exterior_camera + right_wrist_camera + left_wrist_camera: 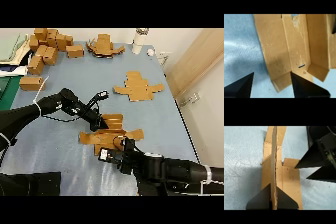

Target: Fold the box.

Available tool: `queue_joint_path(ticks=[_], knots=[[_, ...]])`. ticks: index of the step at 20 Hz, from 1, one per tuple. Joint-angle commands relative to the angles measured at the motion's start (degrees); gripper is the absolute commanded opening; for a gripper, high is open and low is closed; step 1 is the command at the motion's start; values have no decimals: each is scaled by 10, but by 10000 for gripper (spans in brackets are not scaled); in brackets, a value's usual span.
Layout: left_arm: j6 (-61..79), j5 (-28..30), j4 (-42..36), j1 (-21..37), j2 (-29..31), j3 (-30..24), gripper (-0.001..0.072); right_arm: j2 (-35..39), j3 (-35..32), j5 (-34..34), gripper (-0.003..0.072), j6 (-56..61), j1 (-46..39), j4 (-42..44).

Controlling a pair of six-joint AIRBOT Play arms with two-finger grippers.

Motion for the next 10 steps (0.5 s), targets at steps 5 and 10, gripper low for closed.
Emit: queue_joint_path(ticks=[5,10], knots=[[0,-1,0,0,0,0,13,-51,3,34,627,97,11,-181],[0,0,0,0,0,0,13,-51,4,28,644,163,10,-218]])
